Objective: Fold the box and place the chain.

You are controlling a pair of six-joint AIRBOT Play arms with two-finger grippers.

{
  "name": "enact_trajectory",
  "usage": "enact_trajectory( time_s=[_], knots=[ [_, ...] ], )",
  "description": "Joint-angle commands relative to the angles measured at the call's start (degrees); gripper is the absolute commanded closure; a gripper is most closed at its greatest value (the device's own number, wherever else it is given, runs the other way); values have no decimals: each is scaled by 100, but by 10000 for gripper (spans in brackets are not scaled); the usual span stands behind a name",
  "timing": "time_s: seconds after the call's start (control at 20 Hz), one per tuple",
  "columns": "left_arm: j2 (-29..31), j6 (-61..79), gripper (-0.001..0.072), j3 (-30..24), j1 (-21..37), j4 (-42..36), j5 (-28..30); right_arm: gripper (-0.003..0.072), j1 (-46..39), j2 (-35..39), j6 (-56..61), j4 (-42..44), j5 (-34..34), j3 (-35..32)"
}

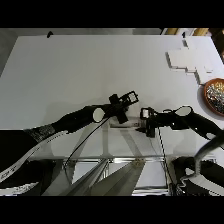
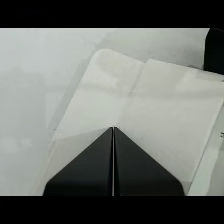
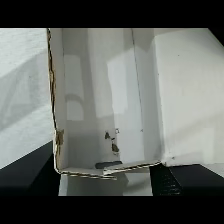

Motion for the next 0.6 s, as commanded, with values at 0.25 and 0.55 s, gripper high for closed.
enact_trajectory(
  time_s=[0.25, 0.55],
  knots=[
    [1147, 7, 701, -2, 358, 651, -1480, 285, 0, -2, -2, -15, 2, -2],
    [1572, 0, 702, -76, 957, 1749, -4146, 285, 0, -2, -2, -15, 2, -2]
  ],
)
